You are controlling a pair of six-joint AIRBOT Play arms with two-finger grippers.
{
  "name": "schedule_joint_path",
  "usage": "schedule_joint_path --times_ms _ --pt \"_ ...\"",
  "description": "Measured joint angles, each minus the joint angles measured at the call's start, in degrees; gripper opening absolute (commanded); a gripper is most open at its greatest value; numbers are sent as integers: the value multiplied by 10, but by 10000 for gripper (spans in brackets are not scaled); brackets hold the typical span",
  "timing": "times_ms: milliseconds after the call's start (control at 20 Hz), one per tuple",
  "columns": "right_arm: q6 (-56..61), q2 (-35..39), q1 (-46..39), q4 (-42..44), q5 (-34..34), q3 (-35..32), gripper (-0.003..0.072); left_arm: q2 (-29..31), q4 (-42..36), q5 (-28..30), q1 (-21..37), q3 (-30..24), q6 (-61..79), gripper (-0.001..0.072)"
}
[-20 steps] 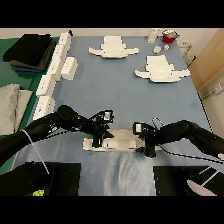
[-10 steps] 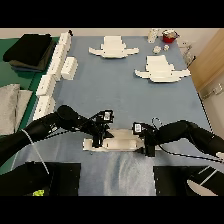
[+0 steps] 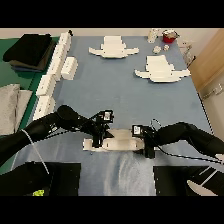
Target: Fold the box.
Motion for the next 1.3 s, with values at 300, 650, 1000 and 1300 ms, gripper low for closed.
schedule_joint_path --times_ms 300,650,1000,1300 --pt "0 -2 1 -1 7 -1 550 0 0 0 0 0 0 15" --pt "0 -7 1 -2 9 -1 549 0 0 0 0 0 0 15" --pt "0 -6 1 -2 9 -1 599 0 0 0 0 0 0 15" --pt "0 14 1 -3 7 -1 600 0 0 0 0 0 0 15"
